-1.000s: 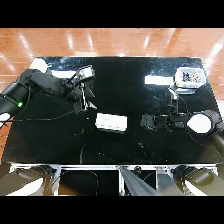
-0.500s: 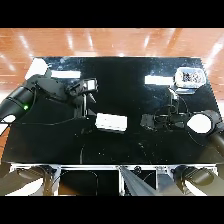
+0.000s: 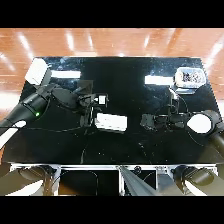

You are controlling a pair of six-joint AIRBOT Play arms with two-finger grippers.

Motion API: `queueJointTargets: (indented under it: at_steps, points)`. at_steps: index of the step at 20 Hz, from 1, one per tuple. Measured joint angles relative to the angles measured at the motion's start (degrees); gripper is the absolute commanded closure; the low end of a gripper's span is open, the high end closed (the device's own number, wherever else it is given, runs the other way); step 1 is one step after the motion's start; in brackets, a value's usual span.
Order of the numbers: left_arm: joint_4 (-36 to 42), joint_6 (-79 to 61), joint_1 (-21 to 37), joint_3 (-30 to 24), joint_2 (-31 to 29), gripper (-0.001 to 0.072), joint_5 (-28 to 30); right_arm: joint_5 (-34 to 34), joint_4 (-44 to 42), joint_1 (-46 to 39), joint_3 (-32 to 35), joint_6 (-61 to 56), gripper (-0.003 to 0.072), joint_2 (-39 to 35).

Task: Fold the box and place the chain.

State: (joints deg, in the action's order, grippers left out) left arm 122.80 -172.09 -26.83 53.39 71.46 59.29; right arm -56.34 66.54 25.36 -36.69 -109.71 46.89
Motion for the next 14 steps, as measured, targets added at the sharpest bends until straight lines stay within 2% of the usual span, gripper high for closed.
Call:
queueJointTargets:
  at_steps: [6,14]
  points:
    - [-1.5,0.0,-0.7,-1.4,0.2,0.0101,-2.8,0.0,0.2,0.0,0.0,0.0,0.0658,0.0]
    - [-1.7,0.0,-1.7,-1.6,1.5,0.0101,-3.3,0.0,1.1,0.0,0.0,0.0,0.0658,0.0]
